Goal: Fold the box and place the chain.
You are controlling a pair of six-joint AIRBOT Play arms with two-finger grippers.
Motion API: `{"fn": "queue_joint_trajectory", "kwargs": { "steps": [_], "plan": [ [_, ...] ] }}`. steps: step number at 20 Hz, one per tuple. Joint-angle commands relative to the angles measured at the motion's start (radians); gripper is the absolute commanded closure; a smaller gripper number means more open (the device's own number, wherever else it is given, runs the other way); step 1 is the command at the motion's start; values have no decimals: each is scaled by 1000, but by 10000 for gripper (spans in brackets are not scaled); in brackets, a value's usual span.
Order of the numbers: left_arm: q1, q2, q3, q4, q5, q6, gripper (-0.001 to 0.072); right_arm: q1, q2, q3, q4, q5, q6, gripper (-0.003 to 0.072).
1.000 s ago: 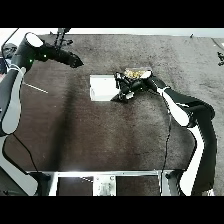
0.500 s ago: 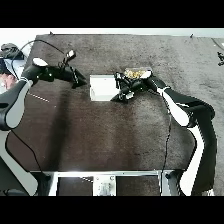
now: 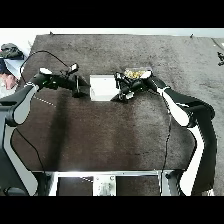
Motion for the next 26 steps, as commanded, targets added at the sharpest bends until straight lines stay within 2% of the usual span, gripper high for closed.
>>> {"fn": "queue_joint_trajectory", "kwargs": {
  "steps": [1,10,26],
  "plan": [
    [0,-6,-2,3,-39,24,-11,0,0,1,0,0,0,364],
    [-4,-39,-2,-43,-132,96,-11,0,0,0,0,0,0,365],
    [-39,-56,-2,-71,-116,206,-11,0,0,0,0,0,0,364]
  ]
}}
